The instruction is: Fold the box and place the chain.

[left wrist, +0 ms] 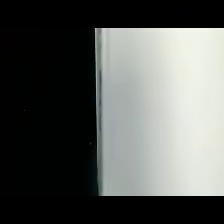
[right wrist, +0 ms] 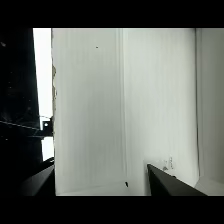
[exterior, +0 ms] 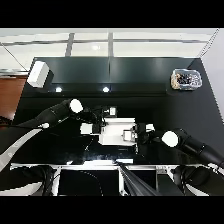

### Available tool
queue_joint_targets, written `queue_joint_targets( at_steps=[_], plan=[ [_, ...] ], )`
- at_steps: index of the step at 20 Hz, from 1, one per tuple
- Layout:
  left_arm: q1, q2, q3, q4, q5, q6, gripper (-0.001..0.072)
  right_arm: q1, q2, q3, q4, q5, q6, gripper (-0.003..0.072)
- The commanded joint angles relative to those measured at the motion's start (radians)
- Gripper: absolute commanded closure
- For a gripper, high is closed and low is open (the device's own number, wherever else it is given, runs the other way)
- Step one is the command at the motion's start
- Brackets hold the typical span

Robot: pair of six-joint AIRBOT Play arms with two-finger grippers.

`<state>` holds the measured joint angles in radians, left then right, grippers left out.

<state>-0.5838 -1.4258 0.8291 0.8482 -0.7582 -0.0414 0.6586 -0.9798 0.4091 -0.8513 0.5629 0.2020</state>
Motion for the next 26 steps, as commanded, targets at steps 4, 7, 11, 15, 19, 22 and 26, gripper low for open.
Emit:
queue_joint_targets(
  at_steps=[4, 7, 11, 15, 19, 22, 26],
  plan=[
    [0.000, -0.001, 0.001, 0.000, -0.032, 0.000, 0.0685, -0.130, 0.044, 0.056, -0.054, 0.024, 0.034, 0.0057],
    [0.000, -0.001, 0.001, 0.000, -0.031, 0.001, 0.0685, -0.169, 0.044, 0.063, -0.023, 0.034, 0.030, 0.0057],
    [0.000, -0.001, 0.001, 0.000, -0.030, 0.001, 0.0685, -0.172, 0.044, 0.063, 0.023, 0.040, -0.022, 0.0057],
    [0.000, -0.001, 0.001, 0.000, -0.029, 0.001, 0.0685, -0.172, 0.039, 0.063, 0.108, 0.031, -0.088, 0.0057],
    [0.000, -0.001, 0.001, 0.000, -0.030, 0.001, 0.0685, -0.172, 0.004, 0.062, 0.132, 0.031, -0.105, 0.0056],
    [0.000, -0.001, 0.001, 0.000, -0.031, 0.001, 0.0686, -0.202, -0.020, 0.062, 0.209, 0.057, -0.234, 0.0056],
    [0.000, -0.001, 0.001, 0.000, -0.032, 0.001, 0.0685, -0.322, -0.083, 0.062, 0.499, 0.207, -0.512, 0.0056]
  ],
)
